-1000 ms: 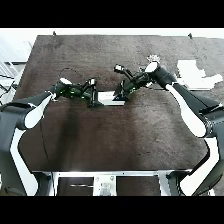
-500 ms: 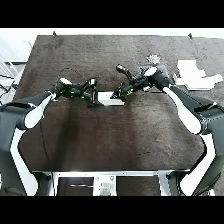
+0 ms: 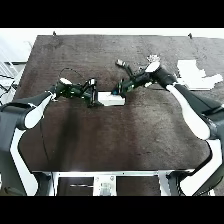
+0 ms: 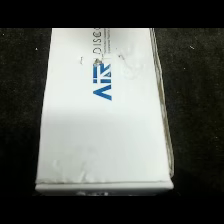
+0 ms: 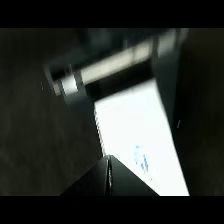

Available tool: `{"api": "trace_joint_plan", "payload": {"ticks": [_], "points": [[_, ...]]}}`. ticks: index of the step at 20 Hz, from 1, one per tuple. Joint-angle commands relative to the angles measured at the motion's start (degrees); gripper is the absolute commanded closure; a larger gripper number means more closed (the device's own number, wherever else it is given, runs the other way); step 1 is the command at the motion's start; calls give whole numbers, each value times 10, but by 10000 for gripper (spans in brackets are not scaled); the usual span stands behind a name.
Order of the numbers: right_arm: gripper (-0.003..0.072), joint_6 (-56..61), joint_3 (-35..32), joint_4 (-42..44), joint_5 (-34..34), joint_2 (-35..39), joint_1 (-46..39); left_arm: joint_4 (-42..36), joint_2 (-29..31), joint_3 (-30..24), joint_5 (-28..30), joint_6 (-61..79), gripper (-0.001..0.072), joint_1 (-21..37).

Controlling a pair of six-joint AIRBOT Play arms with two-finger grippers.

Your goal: Fold the box and place the chain.

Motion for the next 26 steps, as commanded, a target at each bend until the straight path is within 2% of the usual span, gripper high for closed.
{"api": "trace_joint_plan", "payload": {"ticks": [1,4,6,9,13,15,16,17,18,21,23,25,26], "points": [[679,28,0,35,-1,85,0,0,0,0,1,2,373,0],[679,83,-36,20,-21,175,-12,0,0,0,1,2,373,0],[679,126,-99,-6,-66,247,-31,0,0,0,1,2,374,0],[679,129,-245,-22,-152,366,-72,0,0,0,1,2,373,0],[678,105,-463,-21,-329,513,-119,-1,0,0,1,2,373,0],[677,105,-534,-21,-381,562,-133,-2,0,0,0,2,373,0],[677,105,-554,-21,-387,574,-138,-4,0,0,-4,2,375,0],[677,106,-569,-21,-386,582,-143,-11,2,0,-6,-1,483,0],[677,108,-578,-21,-386,586,-146,-11,5,0,-17,-10,685,2],[677,107,-582,-22,-387,589,-146,-17,34,-1,-38,-97,694,19],[677,107,-582,-21,-392,589,-146,-17,77,-5,-35,-147,697,42],[677,108,-582,-21,-392,589,-146,-20,130,-17,2,-182,697,70],[677,108,-582,-21,-392,589,-146,-20,166,-36,47,-201,697,88]]}}
